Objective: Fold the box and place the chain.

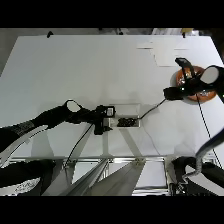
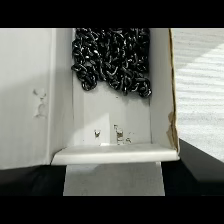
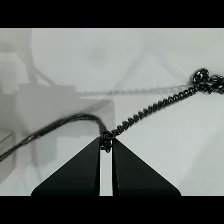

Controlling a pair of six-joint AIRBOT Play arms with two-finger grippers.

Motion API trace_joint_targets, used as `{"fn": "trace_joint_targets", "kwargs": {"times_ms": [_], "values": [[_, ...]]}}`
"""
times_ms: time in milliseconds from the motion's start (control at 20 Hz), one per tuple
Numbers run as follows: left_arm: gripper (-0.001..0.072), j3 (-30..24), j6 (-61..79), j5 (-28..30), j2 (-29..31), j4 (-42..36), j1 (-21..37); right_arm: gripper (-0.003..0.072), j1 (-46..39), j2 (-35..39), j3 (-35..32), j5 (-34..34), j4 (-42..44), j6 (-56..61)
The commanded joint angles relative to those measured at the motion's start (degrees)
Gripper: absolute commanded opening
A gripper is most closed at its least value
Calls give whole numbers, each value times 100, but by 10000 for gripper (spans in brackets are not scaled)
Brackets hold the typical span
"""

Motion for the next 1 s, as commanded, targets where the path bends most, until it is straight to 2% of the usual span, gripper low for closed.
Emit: {"fn": "trace_joint_targets", "kwargs": {"times_ms": [0, 250, 400, 700, 950], "values": [[211, 0, 2, -15, 4, 2, 4, 17, 219, 894, -138, 291, 498, -162], [211, 0, 2, -39, 4, 2, 2, 17, 957, 1770, -219, 518, 929, -313], [211, -2, 2, -42, 4, 2, 2, 17, 1257, 2098, -219, 420, 1602, -490], [211, 0, 2, -39, 4, 2, 4, 17, 1543, 2258, -219, 129, 3381, -1263], [211, 0, 2, -39, 4, 2, 4, 17, 1840, 2256, -219, -417, 3628, -1515]]}}
